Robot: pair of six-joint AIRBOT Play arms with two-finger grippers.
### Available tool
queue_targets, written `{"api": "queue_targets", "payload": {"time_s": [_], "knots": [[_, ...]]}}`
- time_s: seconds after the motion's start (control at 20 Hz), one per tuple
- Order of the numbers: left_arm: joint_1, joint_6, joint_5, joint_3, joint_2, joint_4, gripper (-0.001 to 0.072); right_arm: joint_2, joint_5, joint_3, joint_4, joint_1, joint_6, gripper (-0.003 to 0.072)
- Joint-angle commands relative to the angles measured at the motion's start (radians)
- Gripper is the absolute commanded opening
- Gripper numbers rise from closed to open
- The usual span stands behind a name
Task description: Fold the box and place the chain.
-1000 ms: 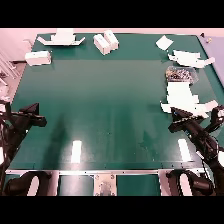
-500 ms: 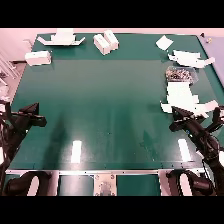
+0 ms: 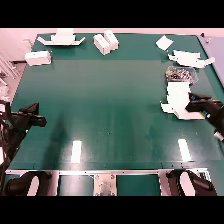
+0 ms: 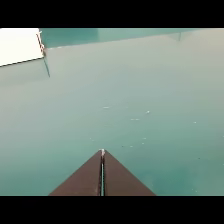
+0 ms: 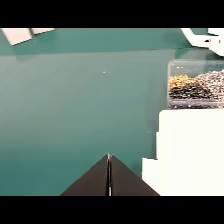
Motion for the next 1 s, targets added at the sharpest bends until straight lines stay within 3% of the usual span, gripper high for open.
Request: {"api": "queue_targets", "payload": {"time_s": [0.0, 0.2, 0.25, 0.3, 0.35, 0.75, 0.95], "knots": [[0.001, 0.000, 0.000, 0.000, 0.001, 0.000, 0.0021, -0.207, 0.191, 0.191, -0.132, -0.137, 0.087, 0.0019], [0.001, 0.000, 0.001, 0.000, 0.001, 0.000, 0.0021, -0.264, 0.142, 0.275, -0.030, -0.250, 0.089, 0.0019], [0.001, 0.000, 0.000, 0.000, 0.001, 0.000, 0.0021, -0.262, 0.143, 0.282, -0.026, -0.259, 0.049, 0.0083], [0.001, 0.000, 0.001, 0.000, 0.001, 0.000, 0.0021, -0.270, 0.143, 0.294, -0.053, -0.273, 0.064, 0.0213], [0.001, 0.000, 0.000, 0.000, 0.001, 0.000, 0.0021, -0.291, 0.161, 0.313, -0.085, -0.293, 0.111, 0.0218], [0.001, 0.000, 0.001, 0.000, 0.001, 0.000, 0.0021, -0.625, 0.397, 0.584, -0.248, -0.426, 0.203, 0.0277], [0.001, 0.000, 0.001, 0.000, 0.001, 0.000, 0.0021, -0.883, 0.682, 0.854, -0.446, -0.470, 0.361, 0.0297]]}}
